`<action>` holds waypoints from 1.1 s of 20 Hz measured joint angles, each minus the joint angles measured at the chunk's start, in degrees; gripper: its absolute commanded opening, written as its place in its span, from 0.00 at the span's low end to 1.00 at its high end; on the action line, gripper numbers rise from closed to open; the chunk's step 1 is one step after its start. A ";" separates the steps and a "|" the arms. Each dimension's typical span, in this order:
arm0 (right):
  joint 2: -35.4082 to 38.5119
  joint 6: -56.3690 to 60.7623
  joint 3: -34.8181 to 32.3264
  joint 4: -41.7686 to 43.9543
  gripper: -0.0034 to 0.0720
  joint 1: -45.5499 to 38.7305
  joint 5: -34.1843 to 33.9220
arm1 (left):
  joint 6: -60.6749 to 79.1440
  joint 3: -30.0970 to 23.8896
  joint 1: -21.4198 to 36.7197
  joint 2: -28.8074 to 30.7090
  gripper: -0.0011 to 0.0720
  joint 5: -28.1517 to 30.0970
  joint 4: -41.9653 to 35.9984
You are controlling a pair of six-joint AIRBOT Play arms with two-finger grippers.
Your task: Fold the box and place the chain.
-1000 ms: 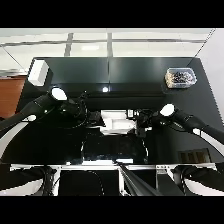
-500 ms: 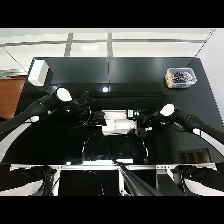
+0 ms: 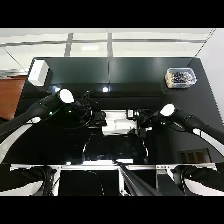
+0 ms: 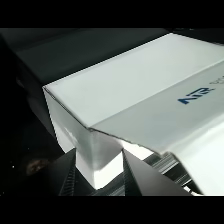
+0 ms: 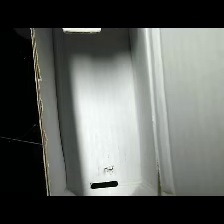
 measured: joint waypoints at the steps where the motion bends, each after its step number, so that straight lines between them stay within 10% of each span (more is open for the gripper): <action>1: 0.00 0.00 0.00 0.00 0.46 0.00 0.00 | -0.13 0.00 0.07 0.00 0.47 0.02 0.17; 22: 0.00 0.07 0.00 0.09 0.46 0.00 -0.02 | 2.93 -0.09 1.60 -0.13 0.60 1.53 -4.52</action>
